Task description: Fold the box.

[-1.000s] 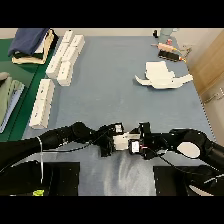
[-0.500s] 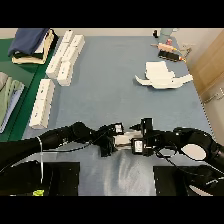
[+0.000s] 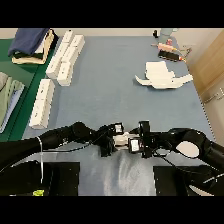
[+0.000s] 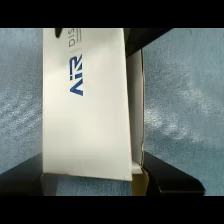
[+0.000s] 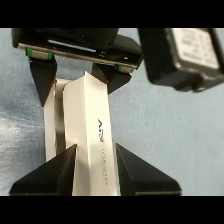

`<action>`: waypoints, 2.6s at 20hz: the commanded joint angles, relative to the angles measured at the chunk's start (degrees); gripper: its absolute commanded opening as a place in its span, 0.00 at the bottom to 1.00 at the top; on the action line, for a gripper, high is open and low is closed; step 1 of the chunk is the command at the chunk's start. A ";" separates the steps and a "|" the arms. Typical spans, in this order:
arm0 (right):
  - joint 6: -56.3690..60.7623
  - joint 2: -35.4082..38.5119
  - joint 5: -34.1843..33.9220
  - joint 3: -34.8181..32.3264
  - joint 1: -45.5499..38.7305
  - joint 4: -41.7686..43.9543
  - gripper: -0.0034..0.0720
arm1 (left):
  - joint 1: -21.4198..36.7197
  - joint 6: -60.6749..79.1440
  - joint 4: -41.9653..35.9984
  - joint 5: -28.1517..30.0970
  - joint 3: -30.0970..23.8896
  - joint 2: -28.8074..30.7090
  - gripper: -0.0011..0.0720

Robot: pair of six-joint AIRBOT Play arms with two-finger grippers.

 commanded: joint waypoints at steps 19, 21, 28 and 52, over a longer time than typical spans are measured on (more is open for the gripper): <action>15.72 5.88 -0.66 -0.52 -0.20 12.31 0.18 | 0.02 0.02 -0.02 0.00 0.07 0.02 0.59; 20.92 3.74 -4.61 -1.62 -0.20 15.41 0.05 | 0.02 0.02 -0.02 0.00 0.07 0.02 0.60; 14.43 -1.46 -13.38 -8.09 0.35 38.45 0.05 | 0.02 0.02 -0.02 0.00 0.07 0.02 0.59; 16.41 -3.41 -15.17 -13.00 2.12 39.15 0.05 | 0.02 0.02 -0.04 0.00 0.07 0.02 0.60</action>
